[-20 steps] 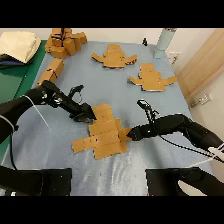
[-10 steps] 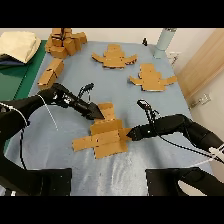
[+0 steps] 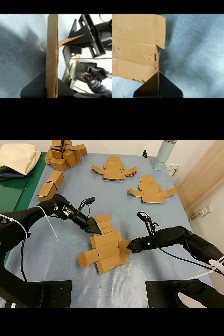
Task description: Fold the box.
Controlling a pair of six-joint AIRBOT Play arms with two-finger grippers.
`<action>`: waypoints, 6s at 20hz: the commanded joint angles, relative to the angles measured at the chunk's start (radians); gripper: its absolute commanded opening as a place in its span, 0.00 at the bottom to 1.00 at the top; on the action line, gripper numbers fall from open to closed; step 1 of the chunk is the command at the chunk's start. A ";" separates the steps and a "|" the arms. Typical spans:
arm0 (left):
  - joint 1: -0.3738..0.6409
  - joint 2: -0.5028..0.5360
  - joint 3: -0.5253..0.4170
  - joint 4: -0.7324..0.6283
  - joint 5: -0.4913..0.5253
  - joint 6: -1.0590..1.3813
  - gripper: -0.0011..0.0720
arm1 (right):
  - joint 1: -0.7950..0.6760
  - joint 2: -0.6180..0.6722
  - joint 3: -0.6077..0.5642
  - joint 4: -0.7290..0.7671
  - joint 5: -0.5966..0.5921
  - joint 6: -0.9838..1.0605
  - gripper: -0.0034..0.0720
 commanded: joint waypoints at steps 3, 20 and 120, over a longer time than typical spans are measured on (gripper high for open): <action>0.000 0.000 0.016 0.004 0.019 0.002 0.43 | 0.001 0.000 -0.007 -0.001 -0.001 0.002 0.05; -0.027 0.012 0.016 -0.064 0.080 0.182 0.03 | -0.010 0.000 0.010 -0.225 0.038 0.351 0.45; -0.443 0.367 -0.281 0.083 0.707 0.705 0.03 | 0.187 0.292 -0.010 -0.331 -0.199 0.487 0.05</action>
